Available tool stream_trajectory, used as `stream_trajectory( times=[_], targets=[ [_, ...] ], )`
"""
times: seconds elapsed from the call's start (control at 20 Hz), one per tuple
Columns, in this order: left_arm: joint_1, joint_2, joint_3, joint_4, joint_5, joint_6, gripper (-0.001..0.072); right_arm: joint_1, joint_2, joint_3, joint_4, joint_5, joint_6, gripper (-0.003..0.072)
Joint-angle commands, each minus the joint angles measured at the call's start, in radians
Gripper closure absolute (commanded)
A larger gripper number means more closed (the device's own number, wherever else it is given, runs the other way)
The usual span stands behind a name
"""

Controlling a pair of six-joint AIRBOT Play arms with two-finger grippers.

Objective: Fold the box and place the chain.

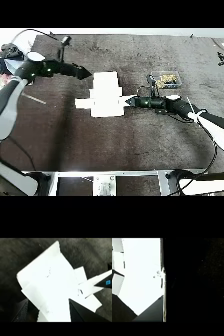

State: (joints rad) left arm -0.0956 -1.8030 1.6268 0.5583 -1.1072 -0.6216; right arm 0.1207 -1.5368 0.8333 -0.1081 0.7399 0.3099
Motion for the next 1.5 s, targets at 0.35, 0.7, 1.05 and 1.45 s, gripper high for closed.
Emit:
stream_trajectory(
  times=[0.35,0.7,1.05,1.45],
  targets=[
    [-0.024,-0.309,0.256,0.067,-0.27,-0.233,0.0151,0.0,0.0,0.001,0.0,0.002,-0.004,0.0676],
    [-0.048,-0.362,0.256,-0.021,-0.356,-0.197,0.0153,0.001,0.0,0.001,0.0,0.004,-0.003,0.0675],
    [-0.048,-0.364,0.256,-0.02,-0.368,-0.154,0.0367,-0.002,0.0,0.001,-0.022,0.004,-0.003,0.0675],
    [-0.048,-0.364,0.256,-0.02,-0.315,-0.09,0.0698,-0.003,0.006,0.001,-0.041,-0.001,-0.004,0.0278]
  ],
)
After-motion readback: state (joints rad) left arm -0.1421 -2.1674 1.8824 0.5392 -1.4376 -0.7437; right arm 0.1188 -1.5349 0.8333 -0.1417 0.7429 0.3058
